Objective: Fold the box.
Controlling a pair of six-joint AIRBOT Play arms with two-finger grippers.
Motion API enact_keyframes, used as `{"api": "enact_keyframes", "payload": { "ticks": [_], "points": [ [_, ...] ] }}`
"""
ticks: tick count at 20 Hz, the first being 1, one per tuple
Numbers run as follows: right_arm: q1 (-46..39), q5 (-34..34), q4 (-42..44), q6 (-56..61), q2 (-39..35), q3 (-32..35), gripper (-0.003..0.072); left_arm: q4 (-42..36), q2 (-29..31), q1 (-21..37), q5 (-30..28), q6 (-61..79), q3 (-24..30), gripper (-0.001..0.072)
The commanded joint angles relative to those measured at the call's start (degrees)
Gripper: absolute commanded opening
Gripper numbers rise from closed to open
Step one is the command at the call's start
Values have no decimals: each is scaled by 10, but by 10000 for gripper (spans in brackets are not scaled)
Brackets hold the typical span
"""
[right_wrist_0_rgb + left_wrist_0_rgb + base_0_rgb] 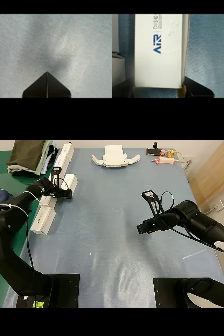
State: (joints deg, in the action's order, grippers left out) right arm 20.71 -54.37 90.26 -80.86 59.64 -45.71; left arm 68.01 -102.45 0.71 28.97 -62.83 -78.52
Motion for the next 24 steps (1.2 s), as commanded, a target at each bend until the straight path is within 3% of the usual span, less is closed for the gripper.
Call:
{"api": "enact_keyframes", "payload": {
  "ticks": [1, 2, 4, 11, 20, 21, 22, 23, 24],
  "points": [
    [0, 0, 0, 0, 0, 0, 4, -1, 0, 0, -1, 0, 0, 474],
    [0, 0, 0, 0, 0, 0, 3, -1, 0, 0, 0, 0, 0, 476],
    [0, 0, 0, 0, 0, 0, 3, -1, 0, 0, 3, -2, 0, 699],
    [0, 0, 0, 0, 0, 0, 3, 2, 32, 7, 73, -2, 0, 699],
    [0, -1, 0, 0, 0, 0, 3, -3, 208, 23, 216, -2, -1, 697],
    [0, -1, 0, 0, 0, 0, 3, -6, 234, 22, 231, -3, -1, 602],
    [0, -1, 0, 0, 0, 0, 3, -11, 259, 21, 249, -2, -1, 265],
    [0, -1, 0, 0, 0, 0, 3, -21, 285, 21, 271, -1, -1, 14],
    [0, -1, 0, 0, 0, 0, 3, -36, 307, 21, 284, -3, -1, 15]
  ]
}}
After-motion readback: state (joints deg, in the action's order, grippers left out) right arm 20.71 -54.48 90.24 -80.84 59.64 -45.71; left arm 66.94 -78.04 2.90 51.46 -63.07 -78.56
